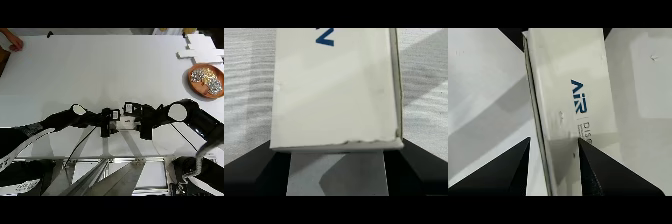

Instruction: Fold the box and place the chain.

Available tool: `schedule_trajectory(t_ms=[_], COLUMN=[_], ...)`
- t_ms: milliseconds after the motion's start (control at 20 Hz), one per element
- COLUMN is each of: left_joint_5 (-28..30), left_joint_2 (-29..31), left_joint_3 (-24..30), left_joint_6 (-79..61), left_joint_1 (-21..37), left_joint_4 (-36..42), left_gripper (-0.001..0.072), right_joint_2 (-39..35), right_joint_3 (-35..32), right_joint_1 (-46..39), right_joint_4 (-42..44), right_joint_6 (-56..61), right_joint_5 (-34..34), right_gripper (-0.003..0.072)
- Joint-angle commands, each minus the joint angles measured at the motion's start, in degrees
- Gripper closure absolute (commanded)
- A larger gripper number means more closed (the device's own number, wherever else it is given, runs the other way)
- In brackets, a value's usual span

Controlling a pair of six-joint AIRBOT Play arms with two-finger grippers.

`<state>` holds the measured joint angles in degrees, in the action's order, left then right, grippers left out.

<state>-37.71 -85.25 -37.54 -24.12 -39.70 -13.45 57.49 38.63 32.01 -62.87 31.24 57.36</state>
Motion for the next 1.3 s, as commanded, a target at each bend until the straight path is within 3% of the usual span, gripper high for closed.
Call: schedule_trajectory(t_ms=[0,200,250,350,550,600,900,1250], left_joint_5=[0.17,0.17,0.17,0.17,0.17,0.17,0.15,0.17], left_joint_2=[0.04,0.04,0.04,0.04,0.04,0.04,0.04,0.04], left_joint_3=[0.02,0.02,0.02,0.02,0.02,0.02,0.02,0.02], left_joint_6=[0.07,0.07,0.07,0.07,0.07,0.07,0.07,0.07], left_joint_1=[-0.02,-0.02,-0.02,-0.02,-0.02,-0.02,-0.02,-0.02], left_joint_4=[0.11,0.13,0.13,0.13,0.11,0.13,0.11,0.11], left_gripper=[0.0376,0.0376,0.0376,0.0376,0.0376,0.0376,0.0376,0.0376], right_joint_2=[-0.04,-0.04,-0.04,0.31,3.50,4.44,5.31,5.49], right_joint_3=[0.85,3.93,4.15,4.09,3.74,3.37,-1.14,-2.91], right_joint_1=[0.04,-3.96,-5.97,-8.57,-8.09,-7.58,-6.49,-6.49], right_joint_4=[1.90,5.95,8.31,10.16,10.43,10.36,9.77,9.16], right_joint_6=[0.02,0.00,0.00,0.00,0.00,-0.02,-0.22,-0.22], right_joint_5=[1.25,4.42,4.74,5.20,6.05,6.49,1.92,1.27], right_gripper=[0.0348,0.0350,0.0384,0.0541,0.0591,0.0632,0.0642,0.0644])
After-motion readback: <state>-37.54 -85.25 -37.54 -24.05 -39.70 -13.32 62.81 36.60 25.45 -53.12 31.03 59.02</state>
